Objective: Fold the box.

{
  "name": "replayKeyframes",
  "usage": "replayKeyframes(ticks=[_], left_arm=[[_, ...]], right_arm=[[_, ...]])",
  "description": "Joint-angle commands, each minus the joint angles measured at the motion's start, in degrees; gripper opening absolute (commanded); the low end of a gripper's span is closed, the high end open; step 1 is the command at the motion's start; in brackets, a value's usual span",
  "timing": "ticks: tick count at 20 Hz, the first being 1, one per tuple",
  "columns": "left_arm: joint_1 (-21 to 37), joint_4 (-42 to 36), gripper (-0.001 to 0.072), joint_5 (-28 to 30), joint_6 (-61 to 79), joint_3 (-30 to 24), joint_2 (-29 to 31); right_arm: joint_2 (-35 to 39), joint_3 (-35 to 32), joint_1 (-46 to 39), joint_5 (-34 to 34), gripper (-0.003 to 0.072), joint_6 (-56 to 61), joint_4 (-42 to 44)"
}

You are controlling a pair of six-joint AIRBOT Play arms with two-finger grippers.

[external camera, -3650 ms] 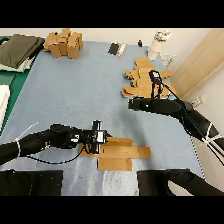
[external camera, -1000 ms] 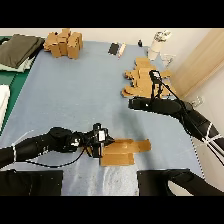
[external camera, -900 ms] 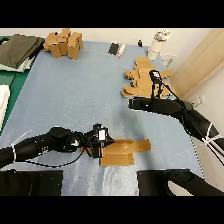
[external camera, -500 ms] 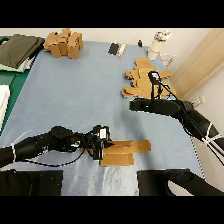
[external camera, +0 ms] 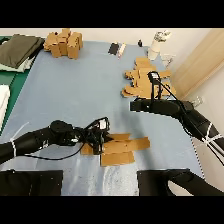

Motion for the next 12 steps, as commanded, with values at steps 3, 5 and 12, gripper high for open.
replayKeyframes(ticks=[3,5,12], left_arm=[[3.87,5.97,0.0012,-7.43,-6.21,0.81,-0.52],[3.85,6.54,0.0011,-9.05,-6.36,0.83,-1.09],[4.83,10.32,0.0012,-10.34,-9.81,4.5,-1.46]], right_arm=[[-0.04,0.0,0.0,0.0,0.0001,0.04,-0.17],[-0.04,0.0,0.0,0.02,0.0001,0.04,-0.17],[-0.04,0.0,0.0,0.0,0.0001,0.07,-0.15]])
